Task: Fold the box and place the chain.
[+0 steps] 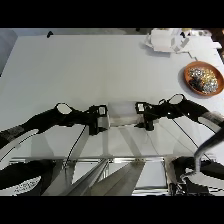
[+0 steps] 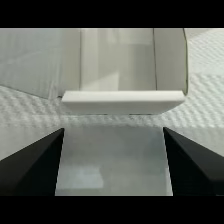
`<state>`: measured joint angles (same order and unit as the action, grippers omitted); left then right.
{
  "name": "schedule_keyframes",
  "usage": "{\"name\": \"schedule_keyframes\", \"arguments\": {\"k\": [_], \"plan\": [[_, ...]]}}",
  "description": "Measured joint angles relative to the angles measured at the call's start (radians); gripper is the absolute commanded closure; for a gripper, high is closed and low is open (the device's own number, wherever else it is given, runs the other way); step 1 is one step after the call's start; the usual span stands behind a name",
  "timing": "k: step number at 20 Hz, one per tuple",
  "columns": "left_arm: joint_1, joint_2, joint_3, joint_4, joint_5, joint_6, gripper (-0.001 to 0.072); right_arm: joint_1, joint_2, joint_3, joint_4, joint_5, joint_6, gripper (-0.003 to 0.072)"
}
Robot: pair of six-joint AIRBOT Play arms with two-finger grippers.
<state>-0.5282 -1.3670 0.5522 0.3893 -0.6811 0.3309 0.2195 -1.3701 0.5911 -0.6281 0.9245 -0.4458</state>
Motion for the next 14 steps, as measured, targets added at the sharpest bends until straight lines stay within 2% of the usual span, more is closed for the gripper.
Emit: {"name": "schedule_keyframes", "arguments": {"k": [6,14], "plan": [[-0.003,-0.017,0.000,-0.055,0.023,0.057,0.0012,0.000,0.000,0.000,0.000,0.000,0.000,0.0374],[-0.005,-0.018,0.008,-0.079,-0.002,0.070,0.0011,0.000,0.000,0.000,0.000,0.000,-0.001,0.0374]]}}
